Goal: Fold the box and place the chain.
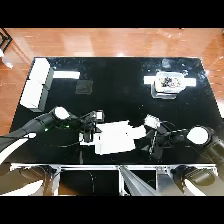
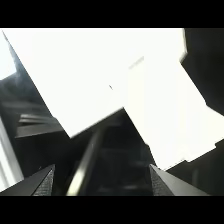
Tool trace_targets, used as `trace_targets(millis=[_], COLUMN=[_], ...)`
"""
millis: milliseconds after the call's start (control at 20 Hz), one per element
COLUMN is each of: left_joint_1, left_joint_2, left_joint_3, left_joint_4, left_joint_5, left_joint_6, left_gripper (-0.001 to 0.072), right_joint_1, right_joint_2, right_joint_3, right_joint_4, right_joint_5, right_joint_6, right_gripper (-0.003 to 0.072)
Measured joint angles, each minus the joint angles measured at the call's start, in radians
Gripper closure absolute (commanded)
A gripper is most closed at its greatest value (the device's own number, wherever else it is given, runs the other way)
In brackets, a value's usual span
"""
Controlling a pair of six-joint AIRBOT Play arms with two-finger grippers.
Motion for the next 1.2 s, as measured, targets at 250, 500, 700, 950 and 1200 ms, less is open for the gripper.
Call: trace_targets(millis=[250,500,700,950,1200], left_joint_1=[0.000,0.000,0.000,0.000,0.000], left_joint_2=[-0.001,-0.001,-0.001,-0.001,-0.001], left_joint_3=[0.000,0.000,0.000,0.000,0.000], left_joint_4=[0.000,0.000,0.000,0.000,0.000], left_joint_5=[-0.001,-0.003,-0.005,-0.008,-0.005], left_joint_6=[0.000,0.001,0.003,0.004,0.002], left_gripper=[0.0689,0.0688,0.0688,0.0688,0.0688], right_joint_1=[0.079,0.094,0.097,0.097,0.098], right_joint_2=[-0.001,-0.001,-0.001,-0.001,-0.012], right_joint_3=[0.000,0.022,0.034,0.052,0.037], right_joint_4=[0.002,-0.027,-0.018,-0.017,-0.066], right_joint_5=[-0.106,-0.128,-0.128,-0.117,-0.075], right_joint_6=[-0.079,-0.100,-0.107,-0.107,-0.124], right_gripper=[-0.0009,-0.0009,-0.0009,-0.0009,-0.0009])
